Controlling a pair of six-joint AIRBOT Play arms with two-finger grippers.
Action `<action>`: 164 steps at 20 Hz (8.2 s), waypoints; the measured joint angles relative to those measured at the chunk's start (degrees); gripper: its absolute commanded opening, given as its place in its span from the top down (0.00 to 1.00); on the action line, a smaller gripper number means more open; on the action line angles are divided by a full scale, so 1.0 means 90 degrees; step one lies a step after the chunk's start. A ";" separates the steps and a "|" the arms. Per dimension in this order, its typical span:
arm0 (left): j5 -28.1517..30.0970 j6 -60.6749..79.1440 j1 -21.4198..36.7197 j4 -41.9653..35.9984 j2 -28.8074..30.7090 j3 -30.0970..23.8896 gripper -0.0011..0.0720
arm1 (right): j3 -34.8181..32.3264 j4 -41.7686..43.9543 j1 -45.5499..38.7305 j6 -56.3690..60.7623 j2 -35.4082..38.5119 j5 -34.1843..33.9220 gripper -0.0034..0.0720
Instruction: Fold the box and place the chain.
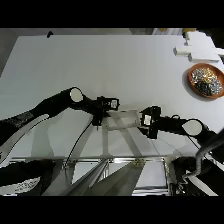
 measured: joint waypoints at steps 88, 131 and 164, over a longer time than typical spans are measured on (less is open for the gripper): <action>0.0019 -0.0078 0.0005 0.0085 0.0131 -0.0005 0.29 | 0.0826 0.1268 -0.0622 -0.2064 -0.2914 0.1523 0.43; 0.3334 -0.6761 -0.1940 0.0695 0.0279 -0.0007 0.98 | 0.0818 0.1316 -0.0624 -0.2023 -0.2919 0.1486 0.43; 0.0610 -0.0984 0.0265 -0.0381 0.1642 -0.1953 0.97 | 0.0818 0.1316 -0.0622 -0.2021 -0.2919 0.1496 0.43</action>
